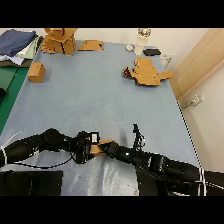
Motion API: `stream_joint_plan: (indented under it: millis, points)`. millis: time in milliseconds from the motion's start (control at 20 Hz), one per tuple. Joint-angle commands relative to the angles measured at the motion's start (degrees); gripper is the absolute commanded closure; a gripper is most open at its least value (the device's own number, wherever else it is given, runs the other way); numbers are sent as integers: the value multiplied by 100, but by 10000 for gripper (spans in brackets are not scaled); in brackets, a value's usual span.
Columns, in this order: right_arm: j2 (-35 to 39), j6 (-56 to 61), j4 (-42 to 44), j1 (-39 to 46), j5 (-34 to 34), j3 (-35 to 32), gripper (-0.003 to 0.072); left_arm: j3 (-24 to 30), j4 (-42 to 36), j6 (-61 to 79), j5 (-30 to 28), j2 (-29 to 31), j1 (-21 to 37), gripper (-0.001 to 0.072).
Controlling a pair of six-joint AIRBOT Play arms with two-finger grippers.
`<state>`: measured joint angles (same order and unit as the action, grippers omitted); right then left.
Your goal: Fold the box.
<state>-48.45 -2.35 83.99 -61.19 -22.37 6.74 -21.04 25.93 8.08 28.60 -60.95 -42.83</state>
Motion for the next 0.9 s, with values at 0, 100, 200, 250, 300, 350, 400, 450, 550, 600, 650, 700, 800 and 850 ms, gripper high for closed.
stream_joint_plan:
  millis: [0, 100, 200, 250, 300, 350, 400, 450, 550, 600, 650, 700, 800, 850]
  points:
    - [-15, 337, -280, 4, 227, -2, 684, 0, 2, 0, -2, -2, 4, 238]
    - [-15, 337, -284, 4, 380, -2, 684, 0, 2, 0, -2, -2, 4, 238]
    - [-15, 337, -304, 4, 450, -2, 684, 0, 2, 0, -2, -2, 4, 238]
    - [-15, 339, -304, 4, 490, -2, 683, 0, 2, 0, -2, -2, 4, 239]
    - [-15, 337, -308, 4, 509, -2, 683, 0, 2, 0, -2, -2, 4, 238]
    - [-15, 337, -321, 4, 533, -2, 684, 0, 2, 0, -2, -2, 4, 239]
    - [-17, 337, -321, 4, 549, -2, 683, 0, 2, 0, -2, -2, 4, 239]
    - [-15, 337, -321, 4, 577, -2, 684, 0, 2, 0, -2, -2, 4, 239]
    - [-15, 334, -323, 4, 588, -2, 684, 0, 2, 0, -2, -2, 4, 239]
    - [-4, 326, -348, 4, 566, 2, 684, 0, 2, 0, -2, -2, 4, 239]
    - [39, 264, -498, 4, 476, 28, 684, 0, 2, 0, -2, -2, 4, 238]
    - [155, 236, -708, 4, 448, 92, 684, 0, 2, 0, -2, -2, 4, 239]
    - [575, 234, -1156, 7, 957, 256, 685, 0, 0, 0, -2, -2, 4, 239]
    - [857, 232, -1419, 9, 1637, 352, 685, 0, 2, 0, -2, -2, 4, 239]
